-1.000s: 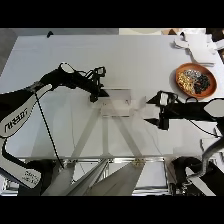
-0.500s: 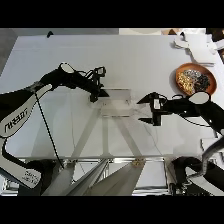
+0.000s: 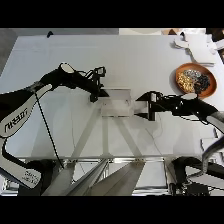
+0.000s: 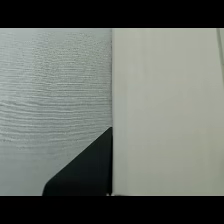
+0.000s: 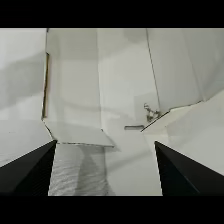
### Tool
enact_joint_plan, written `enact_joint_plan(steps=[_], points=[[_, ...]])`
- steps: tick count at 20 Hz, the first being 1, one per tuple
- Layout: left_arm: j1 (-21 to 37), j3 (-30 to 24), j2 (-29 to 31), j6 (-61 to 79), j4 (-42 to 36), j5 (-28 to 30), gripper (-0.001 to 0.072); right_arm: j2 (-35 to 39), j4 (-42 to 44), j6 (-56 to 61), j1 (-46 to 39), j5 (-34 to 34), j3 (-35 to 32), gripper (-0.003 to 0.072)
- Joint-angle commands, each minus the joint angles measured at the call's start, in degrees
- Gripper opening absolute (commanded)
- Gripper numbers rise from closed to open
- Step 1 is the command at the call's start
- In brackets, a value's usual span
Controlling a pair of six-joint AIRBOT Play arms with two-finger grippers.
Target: Fold the box and place the chain.
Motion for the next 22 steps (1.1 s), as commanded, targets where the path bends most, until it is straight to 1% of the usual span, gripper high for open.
enact_joint_plan(steps=[1,7,10,14,17,20,22], points=[[0.0,0.0,0.0,0.0,0.0,0.0,0.0013,-2.7,1.7,-1.8,0.7,-3.1,0.0,0.0696],[0.0,0.0,0.0,0.0,0.0,0.0,0.0013,-2.6,1.8,-2.9,1.9,-3.2,0.0,0.0695],[0.0,0.0,0.0,0.0,0.0,0.0,0.0013,-1.6,1.8,-2.9,1.8,-2.0,0.0,0.0695],[0.0,0.0,0.0,0.0,0.0,0.0,0.0013,1.7,1.8,-2.8,-1.4,1.6,0.0,0.0695],[0.0,0.0,0.0,0.0,0.0,0.0,0.0013,2.2,1.7,-2.4,-3.3,2.8,0.0,0.0695],[0.0,0.0,0.0,0.0,0.0,0.0,0.0013,2.2,1.7,-2.5,-3.3,2.2,-0.9,0.0695],[0.0,0.0,0.0,0.0,0.0,0.0,0.0013,2.2,1.7,-2.7,-3.1,-1.3,-2.4,0.0695]])
